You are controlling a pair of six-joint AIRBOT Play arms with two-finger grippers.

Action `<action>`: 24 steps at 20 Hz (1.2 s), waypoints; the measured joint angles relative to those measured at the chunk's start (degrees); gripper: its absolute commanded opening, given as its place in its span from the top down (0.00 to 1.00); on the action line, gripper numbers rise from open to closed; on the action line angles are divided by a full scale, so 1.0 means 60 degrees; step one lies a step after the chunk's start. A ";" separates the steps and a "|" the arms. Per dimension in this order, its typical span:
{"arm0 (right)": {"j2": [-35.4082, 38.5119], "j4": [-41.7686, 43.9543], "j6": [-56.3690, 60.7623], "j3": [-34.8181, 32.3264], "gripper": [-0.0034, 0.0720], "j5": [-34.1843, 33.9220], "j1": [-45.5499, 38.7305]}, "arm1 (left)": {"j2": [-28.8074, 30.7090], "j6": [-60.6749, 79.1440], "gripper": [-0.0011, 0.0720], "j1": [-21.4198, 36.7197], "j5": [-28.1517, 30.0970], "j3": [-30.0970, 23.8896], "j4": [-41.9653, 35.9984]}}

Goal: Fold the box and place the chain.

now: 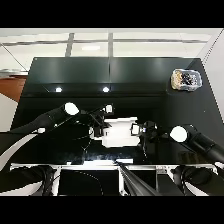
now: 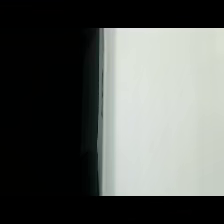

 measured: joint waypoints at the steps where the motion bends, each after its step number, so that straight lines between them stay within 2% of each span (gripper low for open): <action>1: -0.0029 0.0095 0.0000 0.0004 0.01 -0.0182 0.0146 | 0.0000 0.0004 0.94 0.0000 -0.0015 0.0000 0.0007; 6: 0.0004 0.0033 0.0627 0.0379 0.01 -0.0510 0.0408 | -0.0007 -0.0055 0.94 0.0000 0.0011 -0.0011 -0.0007; 15: 0.0124 -0.1366 0.1559 0.1086 0.01 -0.0200 0.0452 | -0.0011 -0.0011 0.95 0.0000 0.0015 -0.0011 -0.0007; 24: 0.0124 -0.1588 0.2284 0.1534 0.01 -0.0288 0.0076 | 0.0084 0.0004 0.95 -0.0011 -0.0015 0.0004 0.0171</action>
